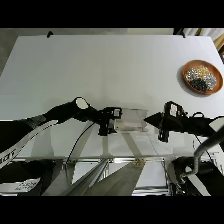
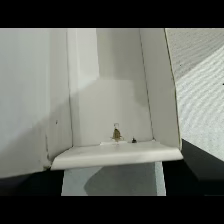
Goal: Fold the box and place the chain.
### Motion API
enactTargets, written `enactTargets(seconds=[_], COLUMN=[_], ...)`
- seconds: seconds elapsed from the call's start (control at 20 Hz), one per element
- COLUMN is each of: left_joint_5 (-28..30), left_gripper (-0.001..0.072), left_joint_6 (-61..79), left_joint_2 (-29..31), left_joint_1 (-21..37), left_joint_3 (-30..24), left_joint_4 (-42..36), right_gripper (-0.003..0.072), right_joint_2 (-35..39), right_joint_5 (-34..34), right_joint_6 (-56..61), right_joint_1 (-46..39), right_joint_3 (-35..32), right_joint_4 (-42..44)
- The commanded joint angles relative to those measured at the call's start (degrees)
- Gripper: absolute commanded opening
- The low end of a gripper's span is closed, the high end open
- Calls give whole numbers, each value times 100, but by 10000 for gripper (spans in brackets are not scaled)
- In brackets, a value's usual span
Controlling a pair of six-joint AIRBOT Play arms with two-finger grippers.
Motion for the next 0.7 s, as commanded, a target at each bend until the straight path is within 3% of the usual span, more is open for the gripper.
enactTargets(seconds=[0.0,0.2,0.35,0.45,0.65], left_joint_5=[20,17,17,20,17], left_gripper=[397,397,397,397,397], left_joint_6=[-2,-2,-2,-2,-2], left_joint_2=[4,4,4,4,4], left_joint_1=[4,4,4,4,4], left_joint_3=[7,7,7,7,7], left_joint_4=[-2,-2,-2,-2,-2], right_gripper=[18,17,17,17,17], right_joint_2=[-413,-1563,-2153,-2404,-2599], right_joint_5=[-553,-2063,-3587,-3744,-2973], right_joint_6=[9,79,1390,1882,1963], right_joint_1=[352,944,979,979,979], right_joint_3=[-31,-31,-31,-31,-28], right_joint_4=[603,894,1095,994,623])
